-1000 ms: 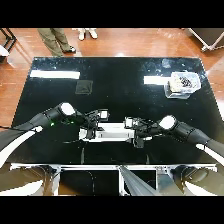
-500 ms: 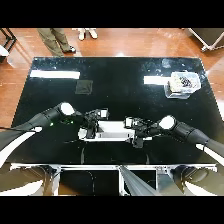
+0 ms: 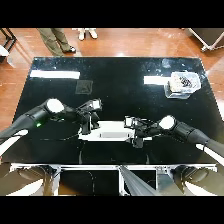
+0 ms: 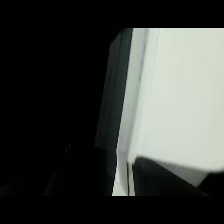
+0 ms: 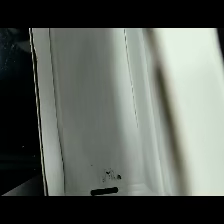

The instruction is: Fold the box and place the chain.

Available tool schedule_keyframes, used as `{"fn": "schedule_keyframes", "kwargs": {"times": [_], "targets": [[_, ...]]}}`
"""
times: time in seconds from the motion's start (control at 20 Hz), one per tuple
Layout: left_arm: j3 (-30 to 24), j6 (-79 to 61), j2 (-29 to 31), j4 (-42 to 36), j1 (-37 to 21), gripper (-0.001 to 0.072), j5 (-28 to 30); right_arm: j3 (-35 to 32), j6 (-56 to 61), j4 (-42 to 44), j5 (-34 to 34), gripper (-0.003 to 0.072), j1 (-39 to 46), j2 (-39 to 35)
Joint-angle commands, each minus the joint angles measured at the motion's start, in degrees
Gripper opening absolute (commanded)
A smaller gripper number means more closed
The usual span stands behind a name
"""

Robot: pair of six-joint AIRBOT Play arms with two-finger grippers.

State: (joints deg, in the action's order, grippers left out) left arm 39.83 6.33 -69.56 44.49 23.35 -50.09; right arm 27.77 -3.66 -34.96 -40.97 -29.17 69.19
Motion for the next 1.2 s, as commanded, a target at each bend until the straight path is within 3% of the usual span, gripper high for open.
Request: {"fn": "schedule_keyframes", "kwargs": {"times": [0.0, 0.05, 0.1, 0.15, 0.2, 0.3, 0.45, 0.6, 1.15], "targets": [[0.1, 9.8, 5.8, 7.7, -3.4, 0.0512, -5.3, 0.0, 0.2, 0.0, -0.1, 0.033, 0.0, 0.0], [0.1, 14.3, 7.6, 11.0, -4.3, 0.0486, -7.0, 0.0, 0.2, 0.0, -0.1, 0.0331, 0.0, 0.0], [0.1, 18.9, 9.3, 13.8, -5.0, 0.0337, -8.7, 0.0, 0.2, 0.0, -0.1, 0.033, 0.0, 0.0], [0.1, 23.3, 11.2, 15.9, -5.7, 0.006, -11.2, 0.0, 0.2, 0.0, -0.1, 0.033, 0.0, 0.0], [0.1, 24.5, 12.7, 16.3, -6.3, 0.002, -14.6, 0.0, 0.2, 0.0, -0.1, 0.0331, 0.0, 0.0], [-0.1, 30.9, 15.0, 15.1, -6.3, 0.0019, -20.0, 0.0, 0.2, 0.0, -0.1, 0.033, 0.0, 0.0], [-4.4, 38.2, 17.0, 1.6, -5.9, 0.0019, -18.4, 0.0, 0.2, 0.0, 0.3, 0.0331, 0.0, 0.0], [-9.9, 35.8, 17.0, -9.6, -3.1, 0.0019, -9.8, 0.0, 0.2, 0.0, 0.3, 0.033, 0.0, 0.0], [-10.6, 35.8, 13.8, -15.2, 7.7, 0.002, 18.6, 0.0, 0.2, 0.0, 0.3, 0.033, 0.0, 0.0]]}}
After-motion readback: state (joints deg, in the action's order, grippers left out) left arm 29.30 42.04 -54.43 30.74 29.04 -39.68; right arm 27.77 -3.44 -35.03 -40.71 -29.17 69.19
